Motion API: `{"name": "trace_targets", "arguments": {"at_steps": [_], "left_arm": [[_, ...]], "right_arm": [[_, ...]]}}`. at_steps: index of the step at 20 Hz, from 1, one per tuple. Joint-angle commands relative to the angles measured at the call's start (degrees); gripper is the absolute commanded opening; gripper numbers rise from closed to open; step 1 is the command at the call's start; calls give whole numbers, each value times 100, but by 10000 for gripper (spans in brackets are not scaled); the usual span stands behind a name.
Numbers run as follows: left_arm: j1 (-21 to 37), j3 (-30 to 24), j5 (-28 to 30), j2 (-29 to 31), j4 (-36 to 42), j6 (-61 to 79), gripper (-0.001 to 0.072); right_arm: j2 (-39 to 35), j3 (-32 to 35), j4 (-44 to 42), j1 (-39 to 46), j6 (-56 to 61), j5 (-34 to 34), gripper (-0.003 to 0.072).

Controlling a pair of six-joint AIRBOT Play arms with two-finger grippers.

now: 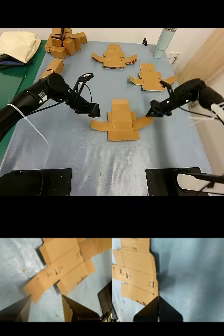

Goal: Fold the box.

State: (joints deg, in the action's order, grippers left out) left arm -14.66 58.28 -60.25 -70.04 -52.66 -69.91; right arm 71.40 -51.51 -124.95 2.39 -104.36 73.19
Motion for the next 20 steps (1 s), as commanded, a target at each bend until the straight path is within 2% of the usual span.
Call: {"name": "trace_targets", "arguments": {"at_steps": [1,3,4,5,6,10,13,14,17,18,20], "left_arm": [[564,-4,-573,2,251,396,573],[879,-33,-599,2,466,520,573],[1008,-57,-597,2,603,564,573],[1115,-81,-599,2,686,560,573],[1204,-98,-610,2,686,514,573],[1294,-98,-667,4,741,455,574],[1290,-96,-831,4,868,455,573],[1303,-96,-839,2,874,426,573],[1451,-79,-999,-2,914,79,573],[1523,-72,-1099,-2,920,-46,573],[1707,-72,-1338,-2,942,-214,573]], "right_arm": [[-1202,1412,-76,-754,925,-1073,1],[-1650,1980,-9,-944,1379,-1445,10],[-1755,2181,24,-968,1539,-1515,127],[-1779,2304,33,-966,1567,-1513,309],[-1777,2382,76,-968,1572,-1486,326],[-1628,2409,129,-968,1585,-1419,325],[-1384,2354,-133,-968,1054,-1410,315],[-1270,2280,-149,-968,820,-1440,277],[-859,2037,-326,-968,264,-1488,258],[-730,1996,-516,-977,42,-1486,219],[-551,1956,-802,-1082,-321,-1486,219]]}}
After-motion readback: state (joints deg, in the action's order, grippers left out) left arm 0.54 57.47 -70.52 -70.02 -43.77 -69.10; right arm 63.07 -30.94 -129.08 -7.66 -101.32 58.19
